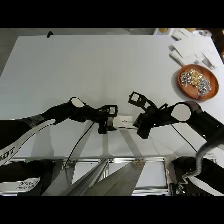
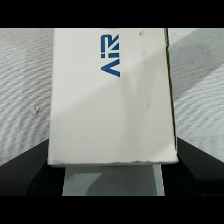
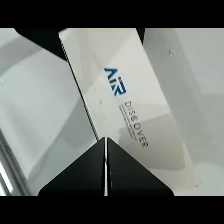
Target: Fold the box and place the chain.
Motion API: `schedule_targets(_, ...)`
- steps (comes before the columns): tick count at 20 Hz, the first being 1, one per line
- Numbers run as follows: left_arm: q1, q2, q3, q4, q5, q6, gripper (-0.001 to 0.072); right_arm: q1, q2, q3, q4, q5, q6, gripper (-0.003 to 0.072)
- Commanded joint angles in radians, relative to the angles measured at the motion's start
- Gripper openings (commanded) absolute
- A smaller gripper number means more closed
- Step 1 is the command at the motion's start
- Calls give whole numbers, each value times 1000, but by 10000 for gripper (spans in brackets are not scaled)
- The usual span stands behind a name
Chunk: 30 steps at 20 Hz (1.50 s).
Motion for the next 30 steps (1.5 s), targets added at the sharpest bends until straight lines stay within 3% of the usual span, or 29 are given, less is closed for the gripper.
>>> schedule_targets(1,1,0,1,0,0,0,141,-13,-29,-35,-5,4,-4,18)
schedule_targets(11,1,1,1,0,0,0,141,-13,-27,-55,1,-31,-3,18)
schedule_targets(15,1,1,1,0,0,0,141,-24,86,-16,-5,-25,24,18)
schedule_targets(18,1,1,1,0,0,0,141,-66,193,23,-206,-15,280,18)
schedule_targets(21,1,0,1,0,0,0,141,-193,219,23,-500,180,494,18)
schedule_targets(23,1,1,1,0,0,0,141,-335,219,19,-585,272,526,18)
schedule_targets(27,1,1,1,0,0,0,141,-666,219,-14,-583,216,566,18)
schedule_targets(30,1,1,1,0,0,0,141,-812,219,-34,-580,163,583,18)
